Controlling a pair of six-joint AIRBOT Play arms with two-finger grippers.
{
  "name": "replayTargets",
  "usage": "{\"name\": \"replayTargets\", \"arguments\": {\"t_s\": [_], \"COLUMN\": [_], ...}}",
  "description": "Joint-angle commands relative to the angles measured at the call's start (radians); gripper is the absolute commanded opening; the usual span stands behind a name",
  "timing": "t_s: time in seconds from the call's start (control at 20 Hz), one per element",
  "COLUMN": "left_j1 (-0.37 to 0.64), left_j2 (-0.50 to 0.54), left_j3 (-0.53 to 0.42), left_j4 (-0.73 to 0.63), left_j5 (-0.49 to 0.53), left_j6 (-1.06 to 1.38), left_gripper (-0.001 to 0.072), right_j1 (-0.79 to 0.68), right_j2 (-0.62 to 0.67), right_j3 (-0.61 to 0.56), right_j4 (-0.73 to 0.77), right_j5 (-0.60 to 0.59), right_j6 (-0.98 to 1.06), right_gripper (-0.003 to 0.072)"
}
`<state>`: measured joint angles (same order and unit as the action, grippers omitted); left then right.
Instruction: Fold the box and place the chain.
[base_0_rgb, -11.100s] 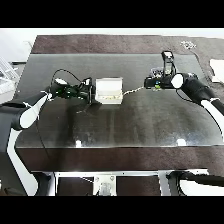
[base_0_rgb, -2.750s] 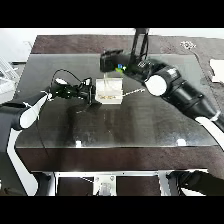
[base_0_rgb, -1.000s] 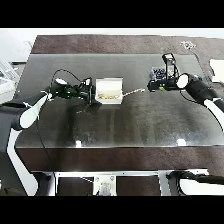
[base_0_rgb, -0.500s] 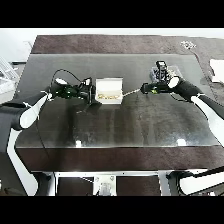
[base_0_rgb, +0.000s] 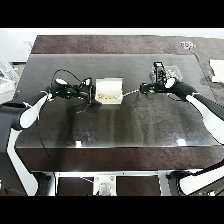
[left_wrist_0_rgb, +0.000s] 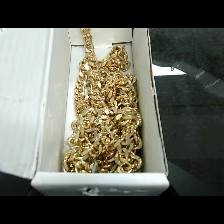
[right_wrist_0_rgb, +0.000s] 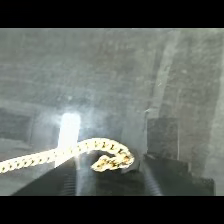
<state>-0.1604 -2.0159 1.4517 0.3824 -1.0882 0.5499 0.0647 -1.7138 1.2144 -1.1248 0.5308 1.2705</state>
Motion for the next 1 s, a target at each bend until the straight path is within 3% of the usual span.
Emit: {"name": "replayTargets", "arguments": {"t_s": [0.0,0.05,0.2,0.35,0.55,0.8,0.95], "left_j1": [0.001,0.001,0.001,0.001,0.001,0.001,0.001], "left_j2": [-0.001,-0.001,-0.001,-0.001,-0.001,-0.001,-0.001], "left_j3": [0.000,0.000,0.000,0.000,0.000,0.000,0.000], "left_j4": [0.000,0.000,0.000,0.000,0.000,0.000,0.000], "left_j5": [0.000,0.000,0.000,0.000,0.000,0.000,0.000], "left_j6": [0.000,0.000,0.000,0.000,0.000,0.001,0.000], "left_gripper": [0.0528,0.0528,0.0528,0.0528,0.0528,0.0528,0.0528], "right_j1": [0.002,0.003,0.007,0.011,0.011,0.011,0.011], "right_j2": [-0.019,-0.019,-0.019,-0.021,-0.026,-0.029,-0.029], "right_j3": [0.000,0.000,0.000,0.000,-0.001,-0.001,0.004], "right_j4": [-0.001,-0.001,-0.001,-0.011,-0.057,-0.092,-0.091], "right_j5": [0.009,0.011,0.039,0.092,0.091,0.091,0.090], "right_j6": [0.004,0.004,0.005,0.004,0.004,0.004,0.001], "right_gripper": [0.0426,0.0380,0.0360,0.0290,0.0286,0.0046,0.0011]}}
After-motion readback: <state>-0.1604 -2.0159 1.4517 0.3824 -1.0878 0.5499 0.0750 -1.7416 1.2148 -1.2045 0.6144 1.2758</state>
